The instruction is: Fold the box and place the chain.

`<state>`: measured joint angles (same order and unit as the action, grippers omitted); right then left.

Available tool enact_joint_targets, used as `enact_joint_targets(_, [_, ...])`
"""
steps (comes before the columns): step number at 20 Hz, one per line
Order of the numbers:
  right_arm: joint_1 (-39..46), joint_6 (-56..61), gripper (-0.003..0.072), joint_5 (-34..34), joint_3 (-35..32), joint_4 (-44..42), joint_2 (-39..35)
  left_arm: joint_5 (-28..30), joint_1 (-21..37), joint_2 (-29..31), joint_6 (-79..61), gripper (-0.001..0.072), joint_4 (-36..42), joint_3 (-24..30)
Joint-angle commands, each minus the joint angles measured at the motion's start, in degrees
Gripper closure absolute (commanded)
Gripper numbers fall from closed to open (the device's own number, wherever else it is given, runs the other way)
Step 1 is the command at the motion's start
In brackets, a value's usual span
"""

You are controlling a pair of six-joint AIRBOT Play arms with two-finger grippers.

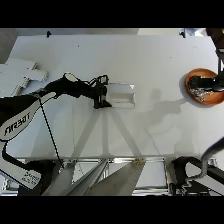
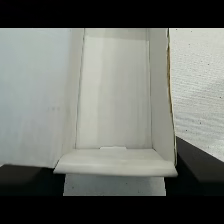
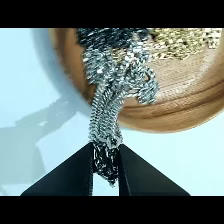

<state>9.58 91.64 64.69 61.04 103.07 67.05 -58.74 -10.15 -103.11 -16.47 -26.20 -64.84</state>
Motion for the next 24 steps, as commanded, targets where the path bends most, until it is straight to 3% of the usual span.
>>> enact_joint_targets(1, [-7.4,-0.6,0.0677,6.1,0.0,-1.1,-3.7,0.0,0.0,0.0,0.0,0.0429,0.0,0.0])
enact_joint_targets(7, [-18.9,1.4,0.0677,5.0,0.0,-10.5,-3.8,0.0,0.0,0.0,0.0,0.0429,0.0,0.0])
enact_joint_targets(17, [-28.5,0.5,0.0677,-9.4,0.0,-32.1,-3.4,0.0,0.0,0.0,0.0,0.0429,0.0,0.0])
enact_joint_targets(24, [-30.2,-12.7,0.0677,-13.3,0.0,-51.5,1.4,0.0,0.0,0.0,0.0,0.0429,0.0,0.0])
